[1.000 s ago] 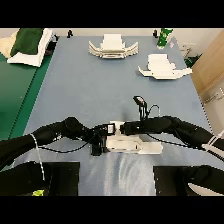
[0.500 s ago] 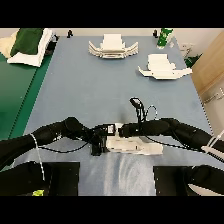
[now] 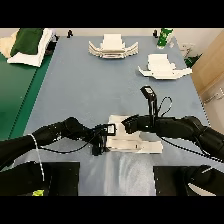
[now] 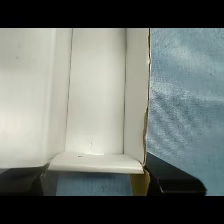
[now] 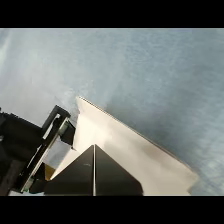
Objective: Fold the box.
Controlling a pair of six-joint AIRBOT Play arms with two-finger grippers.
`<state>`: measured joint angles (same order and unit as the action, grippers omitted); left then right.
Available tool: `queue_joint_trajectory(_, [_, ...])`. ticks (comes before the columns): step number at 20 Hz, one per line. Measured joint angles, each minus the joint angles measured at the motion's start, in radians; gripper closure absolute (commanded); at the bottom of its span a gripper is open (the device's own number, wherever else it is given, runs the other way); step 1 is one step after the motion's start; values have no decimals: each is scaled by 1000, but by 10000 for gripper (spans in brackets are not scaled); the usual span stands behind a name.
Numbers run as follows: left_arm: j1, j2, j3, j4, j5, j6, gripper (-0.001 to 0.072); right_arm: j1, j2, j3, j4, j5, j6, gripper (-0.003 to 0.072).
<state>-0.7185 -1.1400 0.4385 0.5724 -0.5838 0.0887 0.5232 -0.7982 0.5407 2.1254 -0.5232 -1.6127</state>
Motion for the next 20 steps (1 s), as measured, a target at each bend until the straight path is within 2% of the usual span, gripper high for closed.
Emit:
queue_joint_trajectory(2, [0, -1, 5, 3, 56, -1, 104, -9, 19, 0, -62, -27, 50, 681])
queue_joint_trajectory(5, [0, -1, 9, 3, 85, -5, 104, -15, 32, 0, -113, -55, 98, 681])
queue_joint_trajectory(9, [0, -1, 11, 1, 93, -8, 104, -19, 39, 0, -174, -117, 141, 681])
queue_joint_trajectory(12, [0, -1, 11, 0, 89, -6, 104, -19, 53, 0, -261, -212, 150, 682])
queue_joint_trajectory(17, [1, -1, 11, -1, 82, -3, 104, -19, 71, 0, -491, -422, 78, 682])
queue_joint_trajectory(20, [1, -1, 11, -1, 79, -3, 104, -19, 73, 0, -581, -487, -43, 681])
